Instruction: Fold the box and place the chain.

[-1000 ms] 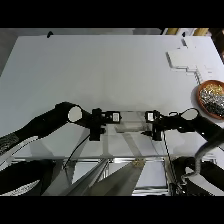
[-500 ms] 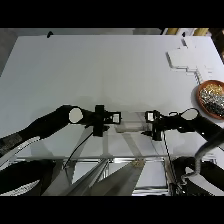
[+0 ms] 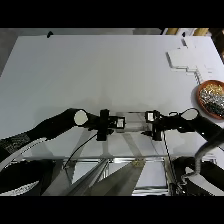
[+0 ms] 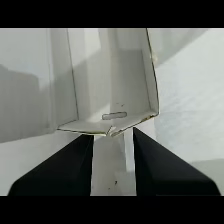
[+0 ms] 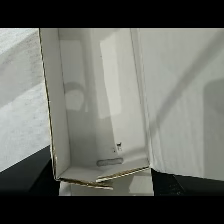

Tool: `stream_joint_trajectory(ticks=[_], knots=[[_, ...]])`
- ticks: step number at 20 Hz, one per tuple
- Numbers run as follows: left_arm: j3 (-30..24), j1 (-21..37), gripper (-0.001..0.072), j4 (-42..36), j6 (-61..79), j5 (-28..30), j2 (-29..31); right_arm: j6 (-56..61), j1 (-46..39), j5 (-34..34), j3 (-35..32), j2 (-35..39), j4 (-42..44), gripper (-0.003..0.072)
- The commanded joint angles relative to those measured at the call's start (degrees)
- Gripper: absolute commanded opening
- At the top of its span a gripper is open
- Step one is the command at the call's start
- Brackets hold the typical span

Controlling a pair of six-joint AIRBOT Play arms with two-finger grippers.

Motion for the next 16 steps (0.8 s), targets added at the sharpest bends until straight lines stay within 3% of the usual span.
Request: stream_joint_trajectory(ticks=[1,3,16], knots=[[0.00,-0.26,0.0245,-1.31,0.55,0.28,-0.15,0.02,-0.02,0.00,-0.02,0.07,0.02,0.0336],[0.00,-0.26,0.0129,-1.95,1.05,1.11,-0.48,0.02,0.00,0.00,-0.02,0.07,0.00,0.0336],[0.17,-3.48,0.0154,-6.75,5.66,5.55,-2.40,0.02,-0.02,0.00,-0.02,0.04,0.00,0.0336]])
